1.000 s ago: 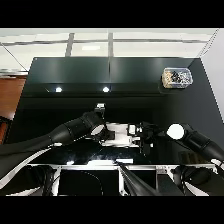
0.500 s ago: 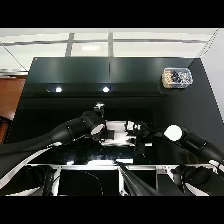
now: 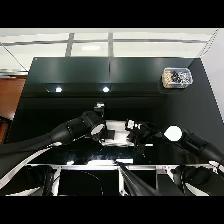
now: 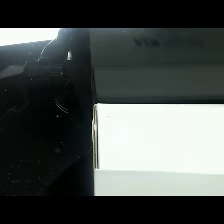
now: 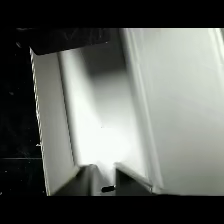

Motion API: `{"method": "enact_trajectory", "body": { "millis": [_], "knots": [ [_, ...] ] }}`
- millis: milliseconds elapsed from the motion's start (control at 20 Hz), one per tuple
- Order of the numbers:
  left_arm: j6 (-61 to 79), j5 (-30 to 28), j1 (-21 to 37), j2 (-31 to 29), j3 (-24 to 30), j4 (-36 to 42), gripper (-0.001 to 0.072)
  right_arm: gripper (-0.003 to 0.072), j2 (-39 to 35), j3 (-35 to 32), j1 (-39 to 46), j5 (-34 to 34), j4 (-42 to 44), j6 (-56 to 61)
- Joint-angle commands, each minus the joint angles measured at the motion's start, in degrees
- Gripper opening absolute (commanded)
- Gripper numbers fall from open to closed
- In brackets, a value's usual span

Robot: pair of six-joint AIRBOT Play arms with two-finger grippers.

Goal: Fold the box and place the chain.

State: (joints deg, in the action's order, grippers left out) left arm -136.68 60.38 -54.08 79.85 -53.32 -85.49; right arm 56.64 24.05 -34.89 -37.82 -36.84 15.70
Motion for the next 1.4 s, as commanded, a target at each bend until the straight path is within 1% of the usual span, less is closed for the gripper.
{"method": "enact_trajectory", "body": {
  "millis": [0, 100, 150, 200, 250, 300, 350, 400, 450, 500, 550, 600, 750, 800, 950, 1050, 1100, 1150, 1200, 1250, 1350],
  "knots": [
    [-0.04, 0.11, 0.00, 0.04, 0.02, 0.07, 0.0031, 0.0018, -1.31, 0.39, 1.18, -0.52, -1.29, 6.73],
    [-0.04, 0.11, 0.00, 0.04, 0.02, 0.31, 0.0031, 0.0018, -5.01, 2.12, 6.01, -8.57, -4.94, 18.91],
    [-0.04, 0.11, 0.00, 0.04, 0.02, 0.50, 0.0031, 0.0018, -7.39, 3.23, 9.97, -14.03, -9.11, 25.70],
    [-0.04, 0.37, 0.00, 0.04, 0.02, 0.55, 0.0031, 0.0018, -9.49, 3.72, 14.71, -17.07, -15.78, 34.10],
    [-0.04, 0.31, 0.00, 0.04, 0.02, 0.57, 0.0031, 0.0018, -10.67, 3.69, 21.31, -17.81, -23.76, 46.80],
    [-0.04, 0.33, 0.02, 0.04, 0.02, 0.63, 0.0031, 0.0018, -10.71, 3.37, 28.11, -18.16, -28.28, 57.05],
    [-0.04, 0.26, 0.00, 0.04, 0.02, 0.68, 0.0031, 0.0018, -10.71, 1.97, 35.52, -17.81, -27.89, 62.29],
    [-0.04, 0.02, 0.00, 0.07, 0.02, 0.70, 0.0031, 0.0019, -10.43, 0.24, 41.48, -18.01, -24.00, 63.69],
    [-0.04, -0.02, 0.00, 0.07, 0.02, 0.70, 0.0031, 0.0018, -9.68, -1.55, 46.53, -20.24, -18.69, 63.10],
    [-0.04, -0.02, 0.00, 0.07, 0.02, 0.70, 0.0031, 0.0018, -8.39, -2.86, 49.35, -22.95, -14.86, 61.24],
    [-0.04, 0.00, 0.00, 0.07, 0.02, 0.70, 0.0031, 0.0018, -6.60, -3.85, 50.38, -25.81, -12.83, 59.17],
    [-0.04, 0.02, 0.00, 0.09, 0.02, 0.70, 0.0030, 0.0018, -4.61, -4.26, 50.16, -27.65, -12.66, 58.84],
    [-0.04, 0.02, 0.00, 0.09, 0.02, 0.68, 0.0031, 0.0019, 2.40, -4.59, 45.99, -29.49, -11.04, 57.29],
    [-0.04, 0.02, 0.00, 0.09, 0.02, 0.68, 0.0031, 0.0019, 4.59, -4.59, 43.76, -29.49, -8.55, 55.10],
    [-0.04, 0.09, 0.00, 0.09, 0.02, 0.68, 0.0031, 0.0019, 10.54, -4.55, 37.31, -27.96, 2.43, 46.75],
    [-0.04, 0.09, 0.02, 0.09, 0.02, 0.70, 0.0031, 0.0020, 12.00, -4.55, 34.99, -26.60, 8.79, 41.97],
    [-0.04, 0.09, 0.02, 0.09, 0.02, 0.68, 0.0031, 0.0033, 11.98, -4.46, 34.23, -26.47, 11.65, 37.46],
    [-0.04, 0.09, 0.02, 0.09, 0.02, 0.68, 0.0031, 0.0193, 11.98, -4.28, 33.77, -27.10, 13.38, 34.32],
    [-0.04, 0.09, 0.02, 0.09, 0.02, 0.68, 0.0031, 0.0484, 11.98, -3.93, 33.68, -27.56, 14.10, 34.16],
    [-0.04, 0.11, 0.02, 0.09, 0.02, 0.68, 0.0031, 0.0598, 11.98, -3.10, 33.70, -28.65, 14.29, 33.94],
    [-0.04, 0.11, 0.00, 0.09, 0.02, 0.68, 0.0031, 0.0598, 11.98, -0.68, 33.66, -33.05, 14.36, 31.85]
  ]
}}
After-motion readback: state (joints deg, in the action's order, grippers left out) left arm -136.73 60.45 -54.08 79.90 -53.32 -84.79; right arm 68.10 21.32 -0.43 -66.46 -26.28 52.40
